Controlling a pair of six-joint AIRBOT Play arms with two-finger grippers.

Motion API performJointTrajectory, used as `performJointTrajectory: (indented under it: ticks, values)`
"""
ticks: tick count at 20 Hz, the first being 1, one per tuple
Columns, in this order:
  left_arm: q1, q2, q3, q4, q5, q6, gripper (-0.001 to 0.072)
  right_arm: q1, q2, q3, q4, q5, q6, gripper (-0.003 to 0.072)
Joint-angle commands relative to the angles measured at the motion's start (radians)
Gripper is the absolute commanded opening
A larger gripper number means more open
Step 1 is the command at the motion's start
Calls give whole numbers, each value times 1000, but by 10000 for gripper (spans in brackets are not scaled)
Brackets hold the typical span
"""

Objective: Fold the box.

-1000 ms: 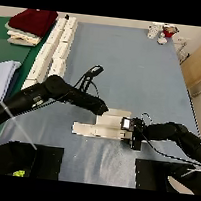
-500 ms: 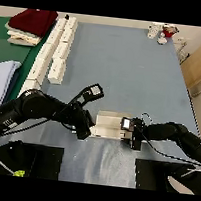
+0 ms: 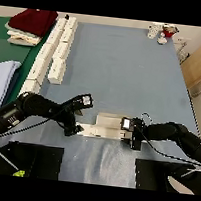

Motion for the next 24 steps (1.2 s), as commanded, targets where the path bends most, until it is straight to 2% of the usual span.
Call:
performJointTrajectory:
  ticks: [1, 2, 3, 4, 10, 17, 18, 19, 20, 21, 22, 23, 24]
  values:
    - [20, -29, -72, -167, 74, 276, 693, 1, 1, 0, 0, 0, 0, 510]
    - [20, -47, -88, -212, 89, 323, 692, 1, 1, 1, 0, 0, 0, 510]
    - [16, -69, -99, -243, 96, 359, 605, 1, 1, 0, 0, 0, 0, 510]
    - [4, -90, -100, -246, 95, 382, 463, 1, 1, 0, 0, 0, 0, 509]
    - [-48, -203, -100, -252, 222, 423, 450, 1, 1, 1, 0, 0, 0, 509]
    - [-103, -249, -96, -347, 236, 508, 448, 1, 1, 0, 0, 0, 0, 509]
    - [-104, -258, -96, -363, 242, 525, 430, 1, 1, 0, 0, 0, 0, 509]
    - [-104, -264, -95, -371, 243, 538, 260, 1, 1, 0, 0, 0, 0, 509]
    - [-104, -265, -95, -372, 243, 555, 201, 1, 1, 0, 0, 0, 0, 510]
    - [-107, -267, -93, -377, 246, 557, 201, 1, 1, 0, 0, 0, 0, 510]
    - [-110, -269, -89, -389, 256, 558, 136, 1, 1, 0, 0, 0, 0, 510]
    - [-111, -271, -86, -407, 264, 560, 109, 1, 1, 0, 0, 0, 0, 510]
    - [-110, -277, -82, -432, 282, 573, 109, 1, 1, 0, 0, 0, 0, 510]
